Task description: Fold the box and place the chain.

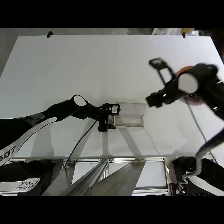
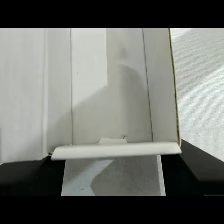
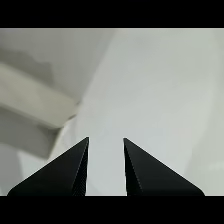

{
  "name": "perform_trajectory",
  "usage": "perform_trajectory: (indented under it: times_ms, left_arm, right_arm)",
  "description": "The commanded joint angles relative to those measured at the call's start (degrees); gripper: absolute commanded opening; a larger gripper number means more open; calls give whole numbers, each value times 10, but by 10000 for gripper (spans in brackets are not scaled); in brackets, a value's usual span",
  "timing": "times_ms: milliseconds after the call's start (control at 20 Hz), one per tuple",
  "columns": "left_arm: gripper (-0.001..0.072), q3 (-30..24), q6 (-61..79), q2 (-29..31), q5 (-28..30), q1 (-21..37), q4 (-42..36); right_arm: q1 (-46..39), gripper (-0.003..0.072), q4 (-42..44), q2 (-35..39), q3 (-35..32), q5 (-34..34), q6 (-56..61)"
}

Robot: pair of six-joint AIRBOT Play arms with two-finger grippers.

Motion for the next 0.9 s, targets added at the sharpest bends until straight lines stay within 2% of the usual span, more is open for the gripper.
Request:
perform_trajectory:
  times_ms: [0, 200, 400, 650, 850]
  left_arm:
    - [208, 0, 0, 0, 0, 0, 0]
    - [208, 0, 0, 0, 0, 0, 0]
    - [208, 0, 0, 0, 0, 0, 0]
    - [208, 0, 0, 0, 0, 0, 0]
    - [208, 0, 0, 0, 0, 0, 0]
  right_arm:
    - [-153, 219, -8, -2, 42, -39, -104]
    - [-314, 219, -6, -50, 42, -117, -145]
    - [-398, 219, -5, -127, 42, -122, -158]
    - [-427, 219, -2, -198, 42, -130, -158]
    - [-427, 219, -2, -229, 42, -163, -154]
